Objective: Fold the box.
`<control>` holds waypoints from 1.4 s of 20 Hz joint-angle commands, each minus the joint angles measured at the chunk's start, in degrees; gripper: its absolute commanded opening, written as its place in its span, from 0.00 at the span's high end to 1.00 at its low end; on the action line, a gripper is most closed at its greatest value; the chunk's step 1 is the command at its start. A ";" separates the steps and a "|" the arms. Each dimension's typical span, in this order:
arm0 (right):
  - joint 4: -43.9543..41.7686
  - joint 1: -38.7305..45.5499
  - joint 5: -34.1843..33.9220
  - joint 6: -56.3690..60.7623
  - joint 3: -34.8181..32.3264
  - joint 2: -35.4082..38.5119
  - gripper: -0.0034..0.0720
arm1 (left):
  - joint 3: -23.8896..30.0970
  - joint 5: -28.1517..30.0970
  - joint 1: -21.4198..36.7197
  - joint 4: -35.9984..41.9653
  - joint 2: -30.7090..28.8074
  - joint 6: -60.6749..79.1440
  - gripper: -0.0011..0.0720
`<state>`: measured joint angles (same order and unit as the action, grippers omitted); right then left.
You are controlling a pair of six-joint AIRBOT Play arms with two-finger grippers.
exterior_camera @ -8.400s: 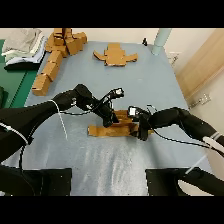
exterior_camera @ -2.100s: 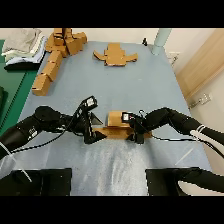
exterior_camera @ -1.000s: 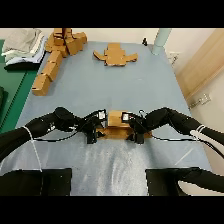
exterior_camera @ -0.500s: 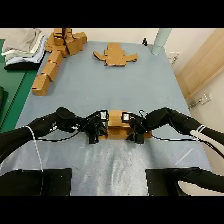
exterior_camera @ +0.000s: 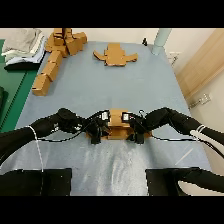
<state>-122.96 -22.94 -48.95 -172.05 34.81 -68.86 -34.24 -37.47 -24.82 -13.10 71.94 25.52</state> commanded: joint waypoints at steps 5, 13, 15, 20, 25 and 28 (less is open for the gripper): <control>-0.02 -0.02 0.02 0.07 -0.02 0.00 0.26 | 0.02 -0.68 -0.13 0.31 0.09 0.15 0.14; -0.02 -0.02 0.00 0.07 -0.02 0.00 0.26 | 0.02 2.32 -0.09 -1.77 -1.16 -6.34 0.93; -0.02 -0.02 0.00 0.07 -0.02 0.00 0.26 | 0.02 3.56 0.28 -8.94 -3.58 -15.80 0.93; -0.04 -0.02 0.00 0.07 -0.02 0.00 0.26 | 0.02 1.31 6.40 -38.91 -16.37 -57.77 0.97; -0.04 -0.02 0.00 0.07 -0.02 0.00 0.26 | 2.91 -11.34 20.09 -51.15 -24.46 -98.62 0.97; -0.04 -0.02 0.00 0.07 -0.02 0.00 0.26 | 7.43 -13.27 19.47 -45.29 -23.28 -100.52 0.97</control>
